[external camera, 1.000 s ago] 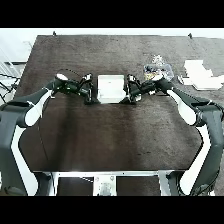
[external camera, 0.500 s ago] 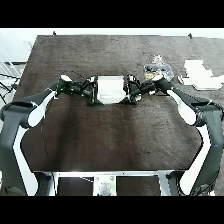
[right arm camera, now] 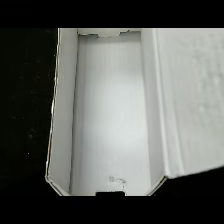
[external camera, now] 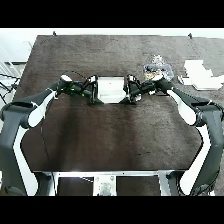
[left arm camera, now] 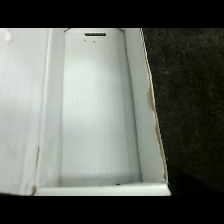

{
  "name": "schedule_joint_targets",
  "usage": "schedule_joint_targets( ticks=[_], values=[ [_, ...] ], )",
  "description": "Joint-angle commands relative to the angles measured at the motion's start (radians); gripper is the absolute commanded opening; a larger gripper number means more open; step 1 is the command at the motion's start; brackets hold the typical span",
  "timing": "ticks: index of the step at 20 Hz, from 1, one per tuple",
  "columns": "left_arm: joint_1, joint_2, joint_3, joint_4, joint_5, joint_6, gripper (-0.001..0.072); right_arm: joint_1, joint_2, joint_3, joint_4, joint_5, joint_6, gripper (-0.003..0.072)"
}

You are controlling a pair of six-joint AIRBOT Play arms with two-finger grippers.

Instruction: Fold the box and place the chain.

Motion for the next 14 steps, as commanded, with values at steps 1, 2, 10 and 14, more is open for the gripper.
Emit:
schedule_joint_targets(
  ticks=[1, 2, 10, 14],
  values=[
    [0.0, -0.001, 0.0, 0.001, 0.013, -0.001, 0.0473, 0.001, 0.0, 0.001, 0.0, 0.002, 0.0, 0.0582],
    [0.0, -0.001, 0.0, 0.0, 0.019, -0.001, 0.0474, 0.001, 0.0, 0.001, 0.0, 0.002, 0.0, 0.0582],
    [-0.001, -0.001, 0.0, -0.005, 0.018, -0.002, 0.0473, 0.001, 0.0, 0.001, 0.0, 0.002, 0.0, 0.0582],
    [-0.001, -0.001, 0.0, -0.007, 0.018, -0.002, 0.0474, 0.001, 0.0, 0.001, 0.0, 0.002, 0.0, 0.0582]
  ],
)
